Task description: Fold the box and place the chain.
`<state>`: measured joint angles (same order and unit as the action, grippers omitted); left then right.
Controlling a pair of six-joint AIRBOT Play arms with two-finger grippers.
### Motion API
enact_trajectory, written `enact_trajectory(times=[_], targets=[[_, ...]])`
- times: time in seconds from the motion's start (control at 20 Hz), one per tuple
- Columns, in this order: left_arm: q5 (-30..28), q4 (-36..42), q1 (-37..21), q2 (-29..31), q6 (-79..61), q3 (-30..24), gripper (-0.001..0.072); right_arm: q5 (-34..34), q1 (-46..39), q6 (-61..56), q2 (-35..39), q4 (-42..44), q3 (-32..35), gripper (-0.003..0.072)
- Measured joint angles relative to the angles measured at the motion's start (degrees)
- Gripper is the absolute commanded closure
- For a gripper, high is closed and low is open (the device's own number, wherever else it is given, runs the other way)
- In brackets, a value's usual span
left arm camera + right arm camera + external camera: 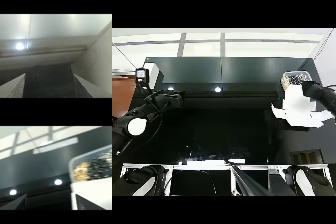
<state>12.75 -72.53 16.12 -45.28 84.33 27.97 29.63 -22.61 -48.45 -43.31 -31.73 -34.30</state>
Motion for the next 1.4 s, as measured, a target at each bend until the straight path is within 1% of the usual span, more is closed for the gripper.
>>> enact_trajectory(times=[0.1, 0.2, 0.25, 0.4, 0.5, 0.6, 0.7, 0.8, 0.85, 0.9, 0.95, 1.05, 1.1, 1.3, 1.4], targets=[[-0.13, 0.00, 0.66, -0.85, 0.00, 0.00, 0.0003, -0.24, -5.09, -7.50, -8.37, -10.05, -7.23, -0.0010], [-0.15, 0.00, 0.98, -1.33, 0.00, 0.00, 0.0003, 2.93, -11.47, -14.27, -17.46, -18.10, -15.32, -0.0010], [-0.17, 0.00, 1.09, -1.46, 0.00, 0.00, 0.0003, 6.36, -15.15, -17.51, -22.45, -21.62, -19.76, -0.0010], [-0.28, 0.00, 1.29, -1.68, -0.02, 0.00, 0.0003, 22.73, -24.72, -23.21, -35.87, -28.72, -30.88, -0.0010], [-0.28, 0.00, 1.33, -1.77, -0.02, 0.00, 0.0003, 33.16, -28.57, -23.10, -42.10, -31.12, -35.21, -0.0010], [-0.28, 0.00, 1.33, -1.79, 0.00, 0.00, 0.0003, 40.70, -30.29, -19.54, -46.16, -32.39, -37.48, -0.0010], [-0.26, 0.00, 1.38, -1.79, 0.00, 0.00, 0.0003, 44.59, -30.58, -15.56, -48.39, -32.74, -38.73, -0.0010], [-0.26, 0.00, 1.38, -1.79, 0.00, 0.00, 0.0003, 46.16, -30.08, -12.94, -49.72, -33.03, -39.69, -0.0009], [-0.26, 0.00, 1.38, -1.79, 0.00, 0.00, 0.0003, 46.42, -29.68, -11.80, -50.27, -33.20, -40.11, 0.0052], [-0.26, 0.00, 1.38, -1.79, 0.00, 0.00, 0.0003, 46.82, -29.09, -10.36, -50.73, -33.27, -40.48, 0.0200], [-0.24, 0.00, 1.38, -1.79, 0.00, 0.00, 0.0003, 47.21, -28.37, -8.83, -51.10, -33.35, -40.74, 0.0364], [-0.22, 0.00, 1.38, -1.79, 0.00, 0.00, 0.0003, 47.45, -26.73, -5.88, -51.52, -33.59, -41.07, 0.0590], [-0.22, 0.00, 1.38, -1.79, 0.00, 0.00, 0.0003, 47.65, -25.97, -4.70, -51.63, -33.64, -41.20, 0.0676], [-0.22, -0.02, 1.38, -1.79, 0.02, 0.00, 0.0006, 50.29, -23.87, -1.18, -51.65, -32.79, -41.72, 0.0671], [-0.39, -0.02, 1.38, -1.79, 0.02, 0.00, 0.0007, 52.46, -23.47, -0.13, -51.15, -30.40, -41.64, 0.0670]])
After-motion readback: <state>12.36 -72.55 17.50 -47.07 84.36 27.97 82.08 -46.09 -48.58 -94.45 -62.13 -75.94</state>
